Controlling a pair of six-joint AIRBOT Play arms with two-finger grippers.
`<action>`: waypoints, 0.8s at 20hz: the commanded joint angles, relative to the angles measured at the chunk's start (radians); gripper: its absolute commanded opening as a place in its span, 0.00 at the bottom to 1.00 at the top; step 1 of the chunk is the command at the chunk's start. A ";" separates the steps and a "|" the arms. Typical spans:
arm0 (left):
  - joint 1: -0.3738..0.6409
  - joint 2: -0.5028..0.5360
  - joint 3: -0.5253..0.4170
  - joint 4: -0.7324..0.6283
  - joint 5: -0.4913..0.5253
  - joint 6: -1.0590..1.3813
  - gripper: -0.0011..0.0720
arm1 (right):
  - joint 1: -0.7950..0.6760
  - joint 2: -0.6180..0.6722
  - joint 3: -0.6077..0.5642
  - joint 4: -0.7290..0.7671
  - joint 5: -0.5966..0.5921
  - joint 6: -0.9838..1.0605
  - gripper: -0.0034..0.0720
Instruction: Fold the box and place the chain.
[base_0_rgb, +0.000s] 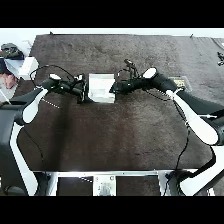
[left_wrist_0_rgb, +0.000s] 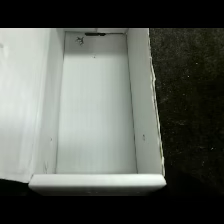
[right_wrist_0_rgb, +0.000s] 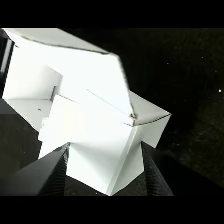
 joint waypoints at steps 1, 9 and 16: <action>0.000 0.000 0.000 0.000 0.000 0.000 0.57 | 0.021 -0.001 0.003 -0.085 -0.029 0.065 0.69; 0.000 0.000 0.000 0.000 0.000 0.000 0.57 | 0.040 -0.004 0.003 -0.129 -0.068 0.115 0.68; 0.000 0.000 0.000 0.000 0.000 0.000 0.57 | 0.085 -0.051 0.095 -0.268 -0.030 0.225 0.68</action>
